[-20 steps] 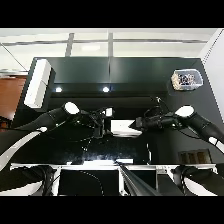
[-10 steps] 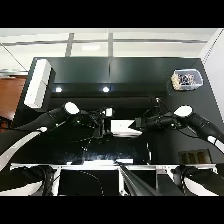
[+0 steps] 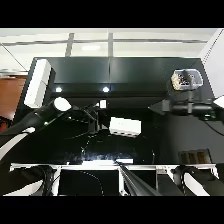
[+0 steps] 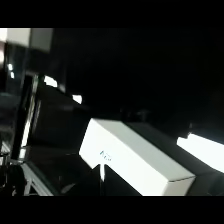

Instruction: Fold the box and place the chain.

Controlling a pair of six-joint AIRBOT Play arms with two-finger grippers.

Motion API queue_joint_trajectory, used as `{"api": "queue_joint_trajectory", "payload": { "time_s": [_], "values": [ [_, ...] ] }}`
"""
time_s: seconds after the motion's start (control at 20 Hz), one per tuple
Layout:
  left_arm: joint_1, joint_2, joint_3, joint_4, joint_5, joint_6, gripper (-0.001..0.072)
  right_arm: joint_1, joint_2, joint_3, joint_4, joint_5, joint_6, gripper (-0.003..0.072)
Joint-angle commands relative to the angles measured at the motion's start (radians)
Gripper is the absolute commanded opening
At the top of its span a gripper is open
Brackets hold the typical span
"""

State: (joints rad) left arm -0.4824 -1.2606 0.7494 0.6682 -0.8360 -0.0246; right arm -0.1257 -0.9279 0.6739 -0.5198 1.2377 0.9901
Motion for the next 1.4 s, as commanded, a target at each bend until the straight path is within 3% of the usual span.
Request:
{"api": "queue_joint_trajectory", "payload": {
  "time_s": [0.0,0.2,0.6,0.9,1.35],
  "values": [
    [0.029,0.098,0.002,0.058,-0.099,-0.137,0.0717,-0.152,0.051,0.013,-0.045,0.060,-0.004,0.0040],
    [-0.071,0.072,0.055,0.053,-0.070,-0.166,0.0715,-0.170,0.051,0.013,-0.047,0.026,-0.007,0.0040],
    [-0.235,-0.183,0.301,0.057,-0.065,-0.158,0.0712,-0.170,0.050,0.013,-0.066,0.018,-0.019,0.0040],
    [-0.237,-0.237,0.320,0.057,-0.100,-0.159,0.0711,-0.170,0.050,0.013,-0.069,0.006,-0.026,0.0039],
    [-0.233,-0.237,0.320,0.061,-0.045,-0.159,0.0711,-0.170,0.050,0.013,-0.069,0.003,-0.026,0.0039]
  ]
}}
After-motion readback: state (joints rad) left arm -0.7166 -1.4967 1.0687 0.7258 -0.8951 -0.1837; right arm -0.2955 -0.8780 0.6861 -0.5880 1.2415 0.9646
